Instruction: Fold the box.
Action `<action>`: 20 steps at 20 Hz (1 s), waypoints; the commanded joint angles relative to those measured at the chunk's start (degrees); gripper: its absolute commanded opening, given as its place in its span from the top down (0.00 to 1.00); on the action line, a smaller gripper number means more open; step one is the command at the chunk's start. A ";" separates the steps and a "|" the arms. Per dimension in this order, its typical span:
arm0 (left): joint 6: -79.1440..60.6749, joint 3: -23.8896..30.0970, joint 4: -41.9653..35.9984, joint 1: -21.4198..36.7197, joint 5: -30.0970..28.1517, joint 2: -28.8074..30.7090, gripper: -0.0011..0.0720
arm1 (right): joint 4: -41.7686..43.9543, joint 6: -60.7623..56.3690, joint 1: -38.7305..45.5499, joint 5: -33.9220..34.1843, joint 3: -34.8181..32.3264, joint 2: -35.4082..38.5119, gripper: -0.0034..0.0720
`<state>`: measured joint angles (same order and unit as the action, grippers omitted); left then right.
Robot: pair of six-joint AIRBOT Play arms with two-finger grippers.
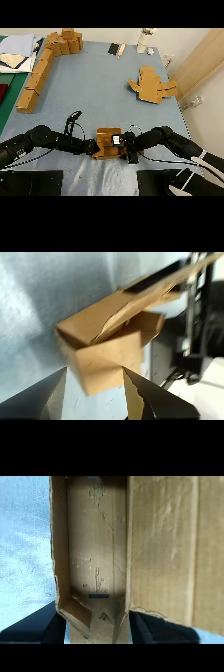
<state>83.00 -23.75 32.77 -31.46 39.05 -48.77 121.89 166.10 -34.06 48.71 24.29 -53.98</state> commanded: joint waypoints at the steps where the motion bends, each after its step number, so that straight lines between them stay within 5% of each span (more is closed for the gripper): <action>1: -3.21 -0.07 -3.58 0.00 -2.51 -0.44 0.28 | 0.00 0.00 0.00 0.00 0.02 0.02 0.26; 7: 1.95 -0.37 0.00 -0.02 -3.08 -0.46 0.28 | 0.00 0.00 0.00 0.00 0.04 0.02 0.26; 13: 33.92 -6.08 29.59 -10.27 -2.21 -1.36 0.29 | 0.00 0.00 0.00 0.00 0.02 0.02 0.26; 20: 49.44 -15.34 41.51 -20.15 2.69 -11.15 0.28 | 0.00 0.00 0.00 0.00 0.04 0.02 0.26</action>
